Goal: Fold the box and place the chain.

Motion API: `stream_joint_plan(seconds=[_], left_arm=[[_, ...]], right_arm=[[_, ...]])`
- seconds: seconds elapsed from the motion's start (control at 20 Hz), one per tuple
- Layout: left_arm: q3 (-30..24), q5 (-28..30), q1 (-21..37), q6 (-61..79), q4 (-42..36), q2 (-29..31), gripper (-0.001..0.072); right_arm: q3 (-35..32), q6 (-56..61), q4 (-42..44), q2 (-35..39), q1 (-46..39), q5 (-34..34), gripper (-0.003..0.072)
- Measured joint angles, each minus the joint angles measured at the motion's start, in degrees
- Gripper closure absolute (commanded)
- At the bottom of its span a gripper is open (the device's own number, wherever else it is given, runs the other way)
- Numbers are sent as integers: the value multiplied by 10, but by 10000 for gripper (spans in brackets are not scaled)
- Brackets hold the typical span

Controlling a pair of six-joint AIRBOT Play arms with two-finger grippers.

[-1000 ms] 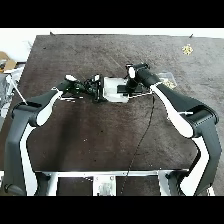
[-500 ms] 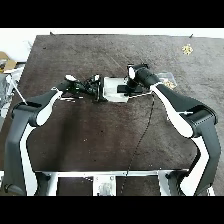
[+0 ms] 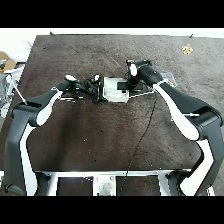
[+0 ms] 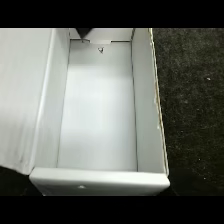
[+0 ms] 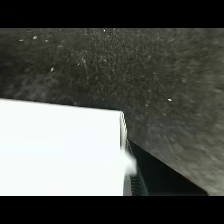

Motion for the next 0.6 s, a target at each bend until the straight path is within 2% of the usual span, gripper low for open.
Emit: stream_joint_plan(seconds=[0.3, 0.4, 0.6], left_arm=[[0, 0, 0, 0, 0, 0, 434], [0, 0, 0, 0, 0, 0, 434], [0, 0, 0, 0, 0, 0, 434]], right_arm=[[0, -110, -24, 85, -24, 30, 343], [0, -130, -45, 108, -53, 23, 392], [0, -149, -54, 111, -128, 5, 391]])
